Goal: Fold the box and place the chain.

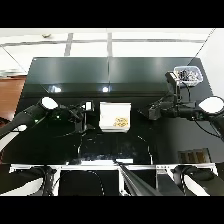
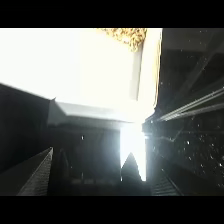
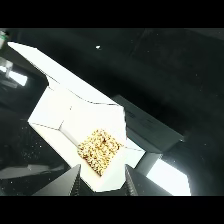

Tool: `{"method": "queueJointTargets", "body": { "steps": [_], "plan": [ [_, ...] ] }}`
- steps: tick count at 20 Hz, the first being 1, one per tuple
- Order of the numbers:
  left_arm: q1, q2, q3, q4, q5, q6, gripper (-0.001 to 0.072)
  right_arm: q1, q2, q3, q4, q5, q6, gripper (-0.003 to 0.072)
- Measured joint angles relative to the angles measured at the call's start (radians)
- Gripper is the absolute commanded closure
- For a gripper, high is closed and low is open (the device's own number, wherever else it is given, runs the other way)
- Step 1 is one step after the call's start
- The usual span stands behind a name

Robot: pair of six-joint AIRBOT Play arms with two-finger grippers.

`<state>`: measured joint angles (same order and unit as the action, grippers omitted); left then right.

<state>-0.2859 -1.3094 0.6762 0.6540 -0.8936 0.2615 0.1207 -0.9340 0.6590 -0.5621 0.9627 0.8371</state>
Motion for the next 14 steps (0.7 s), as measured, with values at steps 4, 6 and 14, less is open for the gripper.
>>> {"method": "queueJointTargets", "body": {
  "steps": [4, 6, 14],
  "plan": [
    [-0.001, -0.035, -0.003, -0.064, -0.003, 0.089, -0.0002, 0.000, 0.000, 0.000, 0.000, -0.001, 0.000, 0.0360],
    [-0.006, -0.041, -0.003, -0.079, -0.003, 0.107, 0.0000, 0.000, 0.000, 0.000, 0.000, -0.001, 0.000, 0.0360],
    [-0.026, -0.055, 0.005, -0.141, 0.012, 0.125, 0.0003, 0.000, 0.000, 0.000, 0.001, -0.002, 0.000, 0.0359]
  ]
}}
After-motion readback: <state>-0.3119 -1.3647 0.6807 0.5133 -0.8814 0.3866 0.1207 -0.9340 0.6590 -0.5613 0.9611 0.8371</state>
